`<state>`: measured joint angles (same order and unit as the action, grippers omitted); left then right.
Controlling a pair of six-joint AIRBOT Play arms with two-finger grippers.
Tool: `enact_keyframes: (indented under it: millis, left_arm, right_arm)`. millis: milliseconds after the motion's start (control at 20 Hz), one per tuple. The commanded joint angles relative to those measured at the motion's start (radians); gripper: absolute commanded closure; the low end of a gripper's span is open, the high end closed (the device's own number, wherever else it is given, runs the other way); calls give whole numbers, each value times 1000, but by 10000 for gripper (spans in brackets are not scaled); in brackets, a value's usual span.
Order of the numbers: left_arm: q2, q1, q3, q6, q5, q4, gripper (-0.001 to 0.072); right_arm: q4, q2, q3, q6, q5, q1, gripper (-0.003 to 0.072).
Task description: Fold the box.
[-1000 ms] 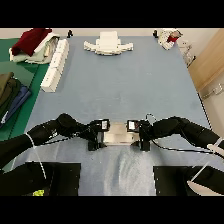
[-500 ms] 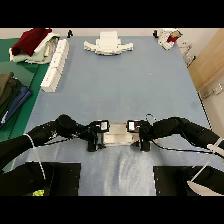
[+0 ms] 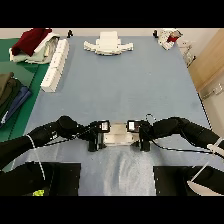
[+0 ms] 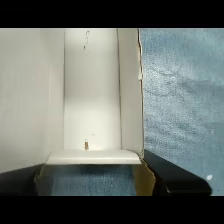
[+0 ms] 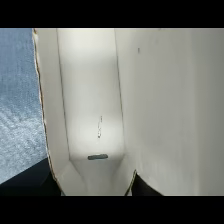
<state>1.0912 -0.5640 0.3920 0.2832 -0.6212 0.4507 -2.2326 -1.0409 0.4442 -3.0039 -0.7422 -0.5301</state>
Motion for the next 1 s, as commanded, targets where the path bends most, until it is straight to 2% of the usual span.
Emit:
enact_keyframes:
  millis: [0,300,350,600,650,700,750,800,850,950]
  left_arm:
    - [0,-4,1,-4,11,-10,20]
    - [0,-4,1,-4,10,-11,22]
    - [0,-4,1,-4,11,-18,82]
    - [0,-4,1,-3,11,-28,177]
    - [0,-4,1,-2,10,-28,279]
    - [0,-4,1,-2,10,-28,293]
    - [0,-4,1,-2,10,-28,291]
    - [0,-4,1,-2,10,-28,200]
    - [0,-4,1,-3,10,-28,23]
    - [0,-4,1,-3,10,-28,20]
  right_arm:
    - [0,-1,1,0,0,1,241]
    - [0,-1,1,0,0,1,241]
    - [0,-1,1,0,1,1,241]
    - [0,-1,1,0,0,1,241]
    - [0,-1,1,0,0,1,240]
    - [0,-1,1,0,0,1,241]
    - [0,-1,1,0,0,1,240]
    - [0,-1,1,0,0,1,241]
    - [0,-1,1,0,1,1,241]
    - [0,-1,1,0,1,1,241]
